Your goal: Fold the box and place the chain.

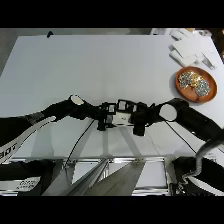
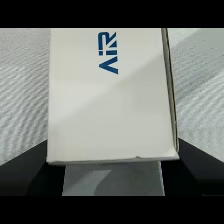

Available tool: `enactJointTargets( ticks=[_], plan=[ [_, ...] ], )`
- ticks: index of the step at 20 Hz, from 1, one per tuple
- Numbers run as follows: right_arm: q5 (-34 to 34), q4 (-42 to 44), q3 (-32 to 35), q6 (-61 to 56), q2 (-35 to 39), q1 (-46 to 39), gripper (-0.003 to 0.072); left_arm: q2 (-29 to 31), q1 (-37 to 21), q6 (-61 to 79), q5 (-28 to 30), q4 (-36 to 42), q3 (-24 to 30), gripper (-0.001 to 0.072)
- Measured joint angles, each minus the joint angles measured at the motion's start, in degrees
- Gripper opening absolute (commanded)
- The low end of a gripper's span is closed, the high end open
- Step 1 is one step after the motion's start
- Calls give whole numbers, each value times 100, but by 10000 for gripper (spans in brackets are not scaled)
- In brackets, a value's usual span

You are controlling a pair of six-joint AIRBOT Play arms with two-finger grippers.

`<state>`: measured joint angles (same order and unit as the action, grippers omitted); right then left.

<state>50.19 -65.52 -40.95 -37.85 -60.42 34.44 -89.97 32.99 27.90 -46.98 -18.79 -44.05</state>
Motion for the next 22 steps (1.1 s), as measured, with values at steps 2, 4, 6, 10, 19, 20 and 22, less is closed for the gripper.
enactJointTargets(
  ticks=[2, 4, 6, 10, 19, 20, 22],
  plan=[
    [214, -181, -11, -431, 374, -369, 16, 0, 0, 2, 0, 0, 0, 311],
    [636, -439, -13, -1010, 721, -890, 16, 0, 0, 4, 0, -2, 0, 311],
    [1156, -765, -7, -1698, 938, -1539, 15, 0, 0, 15, 0, -2, 0, 311],
    [1655, -1373, 197, -3045, 1097, -2793, 16, 0, 0, 15, 0, -4, 0, 311],
    [2135, -1698, 407, -3912, 1156, -3954, 16, 0, 0, 15, -2, -7, 0, 311],
    [2146, -1696, 411, -3930, 1156, -3976, 16, 0, 0, 15, -2, -7, 0, 311],
    [2175, -1707, 415, -3956, 1156, -4004, 16, 0, 0, 15, -2, -7, 0, 311]
  ],
)
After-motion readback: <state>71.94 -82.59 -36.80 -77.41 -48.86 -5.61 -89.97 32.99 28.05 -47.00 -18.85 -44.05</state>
